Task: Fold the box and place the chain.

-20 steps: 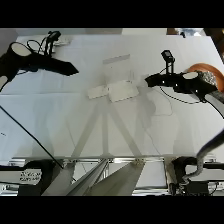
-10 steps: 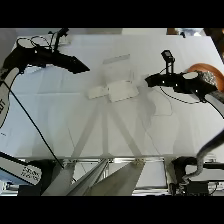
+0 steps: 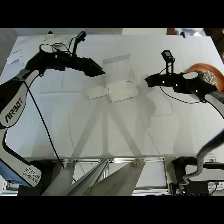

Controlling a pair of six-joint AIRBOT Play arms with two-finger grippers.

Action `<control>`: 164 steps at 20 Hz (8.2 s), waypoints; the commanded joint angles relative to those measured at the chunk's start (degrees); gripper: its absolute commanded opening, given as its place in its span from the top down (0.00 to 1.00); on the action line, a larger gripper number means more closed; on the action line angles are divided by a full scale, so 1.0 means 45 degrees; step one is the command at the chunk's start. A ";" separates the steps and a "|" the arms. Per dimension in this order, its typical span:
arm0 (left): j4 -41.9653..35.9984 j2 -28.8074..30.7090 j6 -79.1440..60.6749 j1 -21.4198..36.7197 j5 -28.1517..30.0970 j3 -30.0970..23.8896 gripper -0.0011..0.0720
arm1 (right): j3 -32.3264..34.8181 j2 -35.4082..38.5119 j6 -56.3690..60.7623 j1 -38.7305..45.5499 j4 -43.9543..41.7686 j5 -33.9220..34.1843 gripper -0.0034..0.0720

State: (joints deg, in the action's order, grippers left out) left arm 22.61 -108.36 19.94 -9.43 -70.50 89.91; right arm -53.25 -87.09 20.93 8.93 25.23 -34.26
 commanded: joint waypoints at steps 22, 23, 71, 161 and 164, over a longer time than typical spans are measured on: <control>-0.0272 -0.0384 0.2186 0.0452 0.1059 0.0107 0.30 | 0.0005 0.0010 0.0005 0.0000 -0.0005 0.0000 0.94; -0.0257 -0.0452 0.2118 0.0398 0.1103 0.0107 0.30 | 0.0005 0.0010 0.0005 0.0000 -0.0005 0.0000 0.94; 0.1753 -0.1219 0.3007 -0.1423 0.2948 0.0670 0.97 | 0.0005 0.0010 0.0005 0.0000 -0.0005 0.0000 0.94; 0.1457 -0.1685 -0.4129 -0.2681 0.0947 0.0408 0.97 | 0.0000 0.8772 -0.0670 0.0000 0.2555 0.1953 0.19; 0.1457 -0.1685 -0.4129 -0.2686 0.0947 0.0408 0.97 | 0.0000 0.8777 -0.3060 -0.0024 0.2778 -0.0651 0.18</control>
State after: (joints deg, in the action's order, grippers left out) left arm 29.17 -115.90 1.39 -21.50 -66.24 91.77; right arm -53.19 -47.66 15.92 8.91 36.62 -26.63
